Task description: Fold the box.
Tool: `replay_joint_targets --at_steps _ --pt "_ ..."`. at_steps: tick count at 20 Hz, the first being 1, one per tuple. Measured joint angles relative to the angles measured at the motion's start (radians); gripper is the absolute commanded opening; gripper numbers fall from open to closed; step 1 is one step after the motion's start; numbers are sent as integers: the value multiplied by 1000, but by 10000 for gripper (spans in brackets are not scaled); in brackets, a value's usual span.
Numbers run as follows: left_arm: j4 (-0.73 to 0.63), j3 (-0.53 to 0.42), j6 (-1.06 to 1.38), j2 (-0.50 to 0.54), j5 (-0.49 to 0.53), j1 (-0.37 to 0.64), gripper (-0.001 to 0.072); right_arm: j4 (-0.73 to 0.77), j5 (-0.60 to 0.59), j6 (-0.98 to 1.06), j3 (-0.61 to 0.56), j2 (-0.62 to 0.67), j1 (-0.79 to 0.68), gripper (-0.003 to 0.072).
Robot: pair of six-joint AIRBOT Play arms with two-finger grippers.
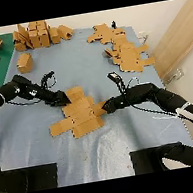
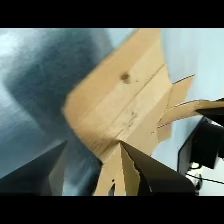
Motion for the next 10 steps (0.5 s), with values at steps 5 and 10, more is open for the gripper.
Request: replay_joint_targets --at_steps 5,10 --pt "-157 0 130 -38 -26 0 496 3 -3 -1 0 6 0 2" --pt "-197 0 182 -46 -63 0 350 3 -4 -1 0 6 0 2"
